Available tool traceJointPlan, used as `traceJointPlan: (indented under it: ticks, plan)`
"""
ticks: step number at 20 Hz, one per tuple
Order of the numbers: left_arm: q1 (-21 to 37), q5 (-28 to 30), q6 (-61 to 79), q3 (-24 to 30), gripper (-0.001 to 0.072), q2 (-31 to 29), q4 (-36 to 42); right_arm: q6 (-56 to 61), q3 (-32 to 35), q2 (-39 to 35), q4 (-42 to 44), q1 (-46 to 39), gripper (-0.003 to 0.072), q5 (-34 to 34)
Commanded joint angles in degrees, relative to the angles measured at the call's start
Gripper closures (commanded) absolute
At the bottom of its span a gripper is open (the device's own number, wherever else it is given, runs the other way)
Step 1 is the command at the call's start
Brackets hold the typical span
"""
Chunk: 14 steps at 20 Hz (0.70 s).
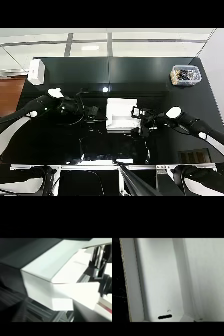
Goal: Fold the box and place the chain.
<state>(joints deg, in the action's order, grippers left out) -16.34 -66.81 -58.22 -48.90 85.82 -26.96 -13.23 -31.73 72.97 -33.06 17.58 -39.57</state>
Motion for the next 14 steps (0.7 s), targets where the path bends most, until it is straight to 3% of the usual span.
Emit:
traceJointPlan:
  ticks: [1, 9, 14]
  plan:
    - [-3.7, 0.9, -7.1, -2.6, 0.0202, 0.0, -5.0, 0.0, 0.0, 0.0, 0.0, 0.0, 0.0490, 0.0]
    - [-12.8, 10.8, -31.4, -8.2, 0.0203, 0.0, -25.9, 0.0, 0.0, 0.0, 0.0, 0.0, 0.0490, 0.0]
    - [-19.1, 11.2, -47.9, -12.2, 0.0202, 0.0, -42.7, 0.1, 0.0, 0.0, 0.0, 0.0, 0.0490, 0.1]
